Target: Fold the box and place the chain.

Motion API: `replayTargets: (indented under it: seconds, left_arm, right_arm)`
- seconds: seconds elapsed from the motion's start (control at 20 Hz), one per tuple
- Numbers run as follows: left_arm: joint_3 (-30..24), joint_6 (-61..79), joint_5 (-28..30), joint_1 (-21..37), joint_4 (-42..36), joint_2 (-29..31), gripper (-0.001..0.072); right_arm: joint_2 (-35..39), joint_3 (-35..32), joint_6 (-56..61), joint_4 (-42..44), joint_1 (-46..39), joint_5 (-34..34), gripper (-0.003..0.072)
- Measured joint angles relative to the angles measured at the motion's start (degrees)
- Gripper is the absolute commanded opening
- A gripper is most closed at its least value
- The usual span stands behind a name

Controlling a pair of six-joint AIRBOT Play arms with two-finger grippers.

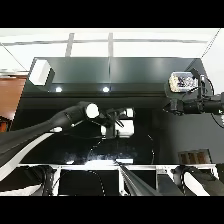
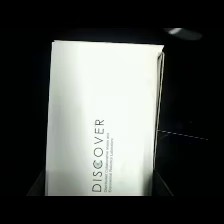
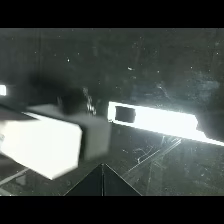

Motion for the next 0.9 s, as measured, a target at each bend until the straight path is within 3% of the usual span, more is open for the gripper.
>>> replayTargets:
  seconds: [0.25, 0.4, 0.5, 0.7, 0.9]
  left_arm:
    - [-0.3, -21.8, -11.2, 14.1, 14.9, 5.9, 0.0227]
    - [-1.6, -30.8, -19.3, 28.5, 21.6, 9.6, 0.0227]
    - [-2.3, -33.8, -21.8, 39.3, 23.3, 11.3, 0.0226]
    - [-2.9, -36.4, -19.0, 58.6, 22.7, 12.7, 0.0226]
    - [-2.8, -33.7, -13.7, 68.1, 19.1, 11.8, 0.0226]
  right_arm:
    - [0.0, 0.0, 0.0, 0.0, 0.0, 0.1, 0.0013]
    - [0.0, 0.0, 0.0, 0.0, 0.0, 0.1, 0.0013]
    - [0.0, 0.0, 0.0, 0.0, 0.0, 0.1, 0.0013]
    - [0.0, 0.0, 0.0, 0.0, 0.0, -0.6, 0.0013]
    - [0.0, 0.0, 0.0, 0.0, 0.0, -0.8, 0.0013]
